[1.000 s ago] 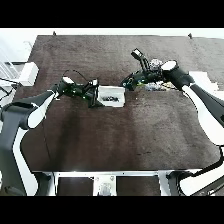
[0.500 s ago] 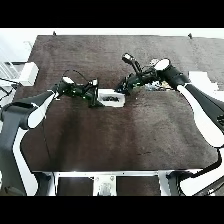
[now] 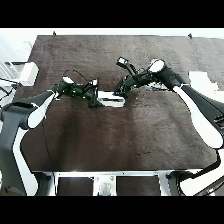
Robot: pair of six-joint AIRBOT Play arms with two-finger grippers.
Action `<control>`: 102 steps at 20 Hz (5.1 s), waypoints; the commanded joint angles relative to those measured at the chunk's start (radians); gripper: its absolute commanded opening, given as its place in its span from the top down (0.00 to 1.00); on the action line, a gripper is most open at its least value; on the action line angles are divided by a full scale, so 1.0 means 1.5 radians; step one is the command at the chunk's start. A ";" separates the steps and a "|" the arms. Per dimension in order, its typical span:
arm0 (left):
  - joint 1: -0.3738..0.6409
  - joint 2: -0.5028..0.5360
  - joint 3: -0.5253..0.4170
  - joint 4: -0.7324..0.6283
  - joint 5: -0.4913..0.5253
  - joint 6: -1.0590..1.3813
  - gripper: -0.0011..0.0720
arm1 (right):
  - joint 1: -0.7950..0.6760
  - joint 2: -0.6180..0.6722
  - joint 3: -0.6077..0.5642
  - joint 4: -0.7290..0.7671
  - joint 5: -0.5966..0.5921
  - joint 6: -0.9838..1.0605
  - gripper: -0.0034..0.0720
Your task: Fold the box and place the chain.
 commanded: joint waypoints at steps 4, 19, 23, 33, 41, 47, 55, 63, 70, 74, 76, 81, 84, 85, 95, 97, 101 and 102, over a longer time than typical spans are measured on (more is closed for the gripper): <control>-0.001 0.000 0.000 0.000 0.000 0.000 0.58 | 0.002 -0.015 0.001 -0.010 0.004 -0.001 0.46; -0.001 0.000 0.000 0.000 0.000 0.000 0.58 | 0.026 -0.014 0.003 -0.058 -0.073 -0.006 0.33; 0.000 0.000 0.000 0.000 0.000 0.000 0.58 | 0.026 -0.014 0.027 -0.057 -0.071 0.005 0.36; 0.000 0.000 0.000 0.000 0.000 0.000 0.58 | 0.036 -0.015 0.017 -0.057 -0.035 0.006 0.70; 0.000 0.000 0.000 0.000 0.000 0.000 0.58 | 0.046 -0.015 -0.023 -0.067 -0.054 0.006 0.76; 0.000 0.000 0.000 0.000 0.000 0.000 0.58 | 0.038 -0.015 -0.047 -0.066 -0.026 -0.002 0.56; 0.000 0.000 0.000 0.000 0.000 0.000 0.58 | -0.010 -0.013 -0.032 0.107 -0.008 -0.045 0.60; -0.001 0.000 0.000 0.000 0.000 0.000 0.58 | 0.012 -0.050 -0.047 0.106 -0.008 -0.017 0.94; 0.000 0.000 0.000 0.000 0.000 0.000 0.58 | 0.025 -0.066 -0.048 0.050 -0.007 0.042 0.95; 0.000 0.000 0.000 0.000 0.000 0.000 0.58 | 0.024 0.037 -0.048 0.108 -0.016 0.005 0.95; -0.001 0.000 0.000 0.000 0.000 0.000 0.58 | 0.017 0.094 -0.048 0.108 -0.020 0.025 0.95; 0.000 0.000 0.000 0.000 0.000 0.000 0.58 | -0.016 0.246 -0.101 0.108 -0.029 0.115 0.95; -0.001 0.000 0.000 0.000 -0.002 0.000 0.58 | -0.021 0.343 -0.194 0.108 -0.079 0.129 0.95; -0.001 0.000 0.000 -0.001 -0.003 -0.001 0.58 | -0.023 0.379 -0.235 0.108 -0.105 0.136 0.95; 0.051 0.100 0.000 -0.002 0.006 -0.212 0.97 | -0.087 0.551 -0.483 0.109 -0.238 0.182 0.95; 0.078 0.144 -0.001 0.000 0.033 -0.273 0.97 | -0.099 0.551 -0.485 0.108 -0.233 0.182 0.95; 0.151 0.206 -0.001 0.018 0.163 -0.416 0.97 | -0.100 0.551 -0.485 0.108 -0.233 0.182 0.95; 0.173 0.213 -0.001 0.030 0.196 -0.458 0.97 | -0.100 0.551 -0.485 0.108 -0.233 0.182 0.95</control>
